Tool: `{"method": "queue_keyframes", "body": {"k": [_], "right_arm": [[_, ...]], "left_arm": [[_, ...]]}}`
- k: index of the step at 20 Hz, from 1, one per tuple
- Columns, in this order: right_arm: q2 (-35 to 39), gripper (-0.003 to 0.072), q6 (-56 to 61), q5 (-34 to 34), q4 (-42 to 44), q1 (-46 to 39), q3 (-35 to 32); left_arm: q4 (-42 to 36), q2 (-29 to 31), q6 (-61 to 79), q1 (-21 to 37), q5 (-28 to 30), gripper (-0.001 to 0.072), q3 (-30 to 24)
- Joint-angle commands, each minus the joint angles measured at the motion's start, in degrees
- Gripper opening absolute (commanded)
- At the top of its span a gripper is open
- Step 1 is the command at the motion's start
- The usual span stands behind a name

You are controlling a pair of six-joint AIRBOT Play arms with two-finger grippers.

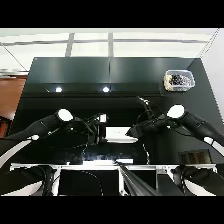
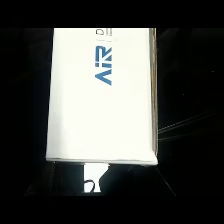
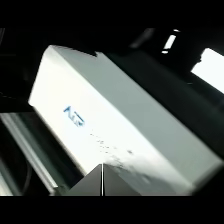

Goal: Fold the box and place the chain.

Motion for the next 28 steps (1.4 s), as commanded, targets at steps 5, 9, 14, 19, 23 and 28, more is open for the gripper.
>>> {"method": "queue_keyframes", "body": {"k": [5,9,14,19,23,28], "right_arm": [[14.4,0.0015,0.1,16.6,-2.2,-15.6,7.5],[19.6,0.0015,0.5,19.6,-7.3,-29.6,7.5],[19.6,0.0015,-0.6,16.9,-7.4,-34.4,7.4],[19.6,0.0015,-0.8,16.6,-7.7,-34.4,7.4],[19.6,0.0015,-0.9,16.6,-7.6,-34.4,7.4],[19.6,0.0015,-1.7,16.5,-8.0,-34.4,7.4]], "left_arm": [[8.1,4.8,-7.6,0.1,-2.0,0.0716,0.1],[21.1,14.6,-20.6,0.4,-7.0,0.0716,0.1],[12.7,20.9,-23.5,-3.4,-2.4,0.0714,0.7],[9.4,11.1,-28.2,-9.8,4.7,0.0712,6.4],[9.0,1.7,-28.1,-13.7,4.5,0.0709,14.1],[9.1,-3.5,-28.2,-14.3,2.4,0.0709,17.2]]}}
